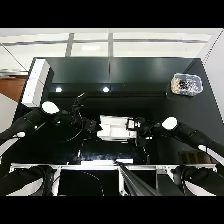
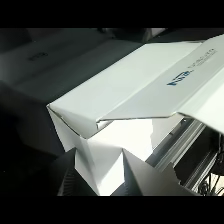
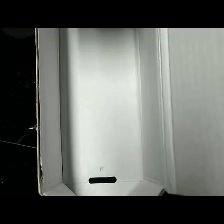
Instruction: Fold the box and place the chain.
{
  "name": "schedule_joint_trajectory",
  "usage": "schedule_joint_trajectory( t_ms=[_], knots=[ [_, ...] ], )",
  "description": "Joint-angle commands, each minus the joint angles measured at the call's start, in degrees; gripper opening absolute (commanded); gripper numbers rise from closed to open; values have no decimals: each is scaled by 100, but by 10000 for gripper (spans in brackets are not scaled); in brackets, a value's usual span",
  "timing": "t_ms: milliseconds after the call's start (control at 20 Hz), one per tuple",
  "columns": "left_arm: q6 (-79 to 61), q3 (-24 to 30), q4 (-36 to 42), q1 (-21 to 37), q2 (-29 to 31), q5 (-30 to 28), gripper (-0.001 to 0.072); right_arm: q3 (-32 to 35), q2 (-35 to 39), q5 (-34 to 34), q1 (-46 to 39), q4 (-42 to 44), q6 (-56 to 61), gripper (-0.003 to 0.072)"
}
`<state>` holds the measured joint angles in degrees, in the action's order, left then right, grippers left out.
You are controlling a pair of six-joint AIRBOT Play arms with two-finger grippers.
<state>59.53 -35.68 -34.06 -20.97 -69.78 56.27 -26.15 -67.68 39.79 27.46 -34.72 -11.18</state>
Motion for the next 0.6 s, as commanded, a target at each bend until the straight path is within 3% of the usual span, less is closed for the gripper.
schedule_joint_trajectory(
  t_ms=[0,150,400,550],
  knots=[
    [79,-37,-68,-87,0,-63,362,2,0,2,4,0,0,474],
    [470,-52,-396,-299,0,-227,358,2,0,2,4,0,0,474],
    [1637,-455,-1631,-949,0,-522,363,2,2,2,4,0,2,473],
    [2420,-780,-2396,-1434,0,-662,416,2,2,2,4,0,2,474]
  ],
)
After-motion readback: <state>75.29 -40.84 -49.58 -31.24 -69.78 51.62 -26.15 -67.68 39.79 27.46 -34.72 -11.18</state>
